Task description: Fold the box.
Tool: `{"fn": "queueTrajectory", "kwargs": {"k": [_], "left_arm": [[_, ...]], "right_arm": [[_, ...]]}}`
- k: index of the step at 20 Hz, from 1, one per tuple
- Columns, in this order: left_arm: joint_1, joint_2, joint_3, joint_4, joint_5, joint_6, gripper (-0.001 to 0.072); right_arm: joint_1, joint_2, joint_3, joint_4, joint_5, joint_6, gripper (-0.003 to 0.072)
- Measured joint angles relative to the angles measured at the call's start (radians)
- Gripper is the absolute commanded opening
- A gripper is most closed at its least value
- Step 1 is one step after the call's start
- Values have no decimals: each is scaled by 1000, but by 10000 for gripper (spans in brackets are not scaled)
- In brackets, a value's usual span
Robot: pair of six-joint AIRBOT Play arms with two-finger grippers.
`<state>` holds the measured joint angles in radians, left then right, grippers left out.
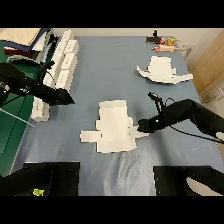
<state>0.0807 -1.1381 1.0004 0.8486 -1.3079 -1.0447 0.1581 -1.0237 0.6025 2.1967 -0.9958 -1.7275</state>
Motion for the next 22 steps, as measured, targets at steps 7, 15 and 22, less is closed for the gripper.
{"fn": "queueTrajectory", "kwargs": {"k": [7, 15, 22], "left_arm": [[-13, -163, -27, -140, -28, 138, 510], [-188, -348, -23, -246, -17, 366, 510], [-320, -451, 51, -270, 4, 470, 431]], "right_arm": [[104, 69, -89, -18, 118, 10, 0], [121, 77, -100, -24, 140, 10, 0], [122, 77, -100, -24, 127, 11, 0]]}}
